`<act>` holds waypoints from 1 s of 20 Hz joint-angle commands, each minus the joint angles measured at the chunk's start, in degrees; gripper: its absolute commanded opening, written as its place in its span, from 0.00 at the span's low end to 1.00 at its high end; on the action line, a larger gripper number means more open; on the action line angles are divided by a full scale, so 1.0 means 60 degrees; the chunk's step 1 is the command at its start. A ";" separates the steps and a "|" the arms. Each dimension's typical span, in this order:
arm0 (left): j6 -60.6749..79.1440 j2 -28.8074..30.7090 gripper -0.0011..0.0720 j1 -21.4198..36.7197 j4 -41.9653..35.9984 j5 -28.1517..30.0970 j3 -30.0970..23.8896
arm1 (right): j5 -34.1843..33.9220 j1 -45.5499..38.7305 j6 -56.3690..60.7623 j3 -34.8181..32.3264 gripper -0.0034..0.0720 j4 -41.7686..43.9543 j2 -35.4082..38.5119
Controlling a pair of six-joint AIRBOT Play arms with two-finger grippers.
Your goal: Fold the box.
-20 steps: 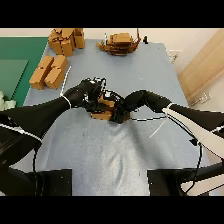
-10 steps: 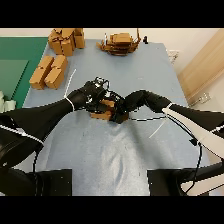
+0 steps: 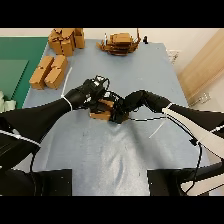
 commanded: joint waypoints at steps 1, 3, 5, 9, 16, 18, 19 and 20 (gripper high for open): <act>0.0845 0.0328 0.69 0.0331 -0.1304 0.0211 0.0007 | -0.0004 -0.0004 0.0018 0.0004 0.25 -0.0007 0.0007; 0.1894 0.0477 0.69 0.0725 -0.2087 0.0062 0.0004 | -0.0004 -0.0004 0.0015 0.0004 0.25 -0.0011 0.0007; 0.3432 0.0659 0.70 0.1220 -0.3104 -0.0237 0.0000 | -0.0007 -0.0004 0.0018 0.0004 0.25 -0.0011 0.0007; 0.6186 0.1290 0.89 0.2557 -0.4495 -0.0809 -0.0091 | -0.0007 -0.0004 0.0018 0.0004 0.25 -0.0011 0.0007; 1.5427 0.1475 0.91 0.6681 -0.9191 -0.3548 -0.0525 | 0.0000 0.0000 0.0015 0.0004 0.25 0.0004 0.0007; 1.7413 0.1075 0.87 0.7424 -0.9045 -0.2681 -0.0528 | -0.0007 -0.0004 0.0018 0.0000 0.25 0.0033 0.0007; 1.7945 0.0918 0.88 0.7573 -0.8921 -0.2473 -0.0528 | -0.0007 -0.0004 0.0018 0.0004 0.25 0.0033 0.0007; 1.8553 0.0816 0.88 0.7599 -0.8925 -0.2470 -0.0528 | -0.0011 0.0000 0.0018 0.0004 0.25 0.0040 0.0007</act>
